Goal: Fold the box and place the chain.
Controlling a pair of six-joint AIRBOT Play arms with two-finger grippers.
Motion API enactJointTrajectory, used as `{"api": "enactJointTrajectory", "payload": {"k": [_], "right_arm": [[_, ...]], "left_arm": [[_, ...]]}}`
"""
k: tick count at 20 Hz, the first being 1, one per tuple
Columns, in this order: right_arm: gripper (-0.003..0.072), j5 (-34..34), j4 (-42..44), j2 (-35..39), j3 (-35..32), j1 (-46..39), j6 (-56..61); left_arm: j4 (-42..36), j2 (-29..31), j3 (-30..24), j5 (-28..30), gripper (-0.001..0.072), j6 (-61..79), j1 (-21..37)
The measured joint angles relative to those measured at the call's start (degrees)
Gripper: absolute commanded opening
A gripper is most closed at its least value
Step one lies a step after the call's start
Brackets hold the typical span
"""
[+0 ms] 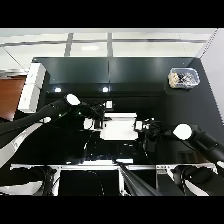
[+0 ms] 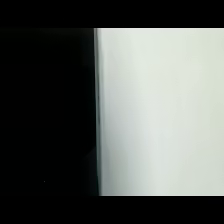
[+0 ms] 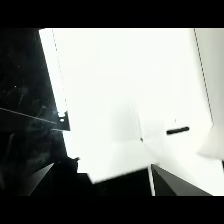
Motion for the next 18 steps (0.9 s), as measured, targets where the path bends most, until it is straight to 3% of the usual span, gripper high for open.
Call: {"api": "enactJointTrajectory", "payload": {"k": [7,18], "right_arm": [[0.0708,-8.4,0.0,-4.3,0.0,7.0,-2.1],[0.0707,-19.2,0.0,-5.1,0.4,8.5,0.5]], "left_arm": [[0.0,0.0,0.0,0.0,0.0025,0.0,0.0],[0.0,0.0,0.0,0.0,0.0024,0.0,0.0]]}}
